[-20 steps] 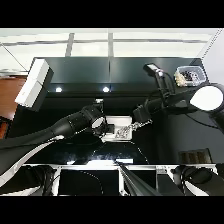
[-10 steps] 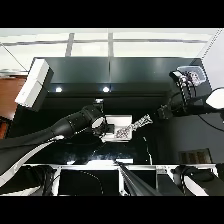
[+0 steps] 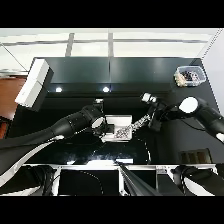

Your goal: Fold the box and place the chain.

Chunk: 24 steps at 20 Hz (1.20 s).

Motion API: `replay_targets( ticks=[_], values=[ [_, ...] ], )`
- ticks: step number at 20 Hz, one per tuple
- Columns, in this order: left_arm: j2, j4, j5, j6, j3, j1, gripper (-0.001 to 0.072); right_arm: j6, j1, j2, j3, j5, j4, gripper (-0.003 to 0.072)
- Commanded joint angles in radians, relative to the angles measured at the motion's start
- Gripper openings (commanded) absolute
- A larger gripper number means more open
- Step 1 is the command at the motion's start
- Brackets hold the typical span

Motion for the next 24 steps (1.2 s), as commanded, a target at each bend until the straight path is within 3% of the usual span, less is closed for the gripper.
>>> replay_targets(
  ticks=[1, 4, 9, 16, 24],
  values=[
    [0.0, 0.0, 0.0, 0.0, 0.001, 0.001, 0.0033, -0.23, 0.063, -0.075, -0.003, -0.01, 0.005, 0.0712],
    [0.0, 0.0, 0.0, 0.0, 0.001, 0.001, 0.0033, -0.294, 0.082, -0.077, -0.003, -0.03, 0.001, 0.0711],
    [0.0, 0.0, 0.0, 0.0, 0.001, 0.001, 0.0032, -0.306, 0.093, -0.096, -0.002, -0.159, -0.005, 0.0711],
    [0.0, 0.0, 0.0, 0.0, 0.001, 0.001, 0.0033, -0.306, 0.093, -0.113, -0.001, -0.074, -0.002, 0.0704],
    [0.0, 0.0, 0.0, 0.0, 0.001, 0.001, 0.0033, -0.306, 0.093, -0.136, -0.001, -0.153, 0.026, 0.0704]
  ],
)
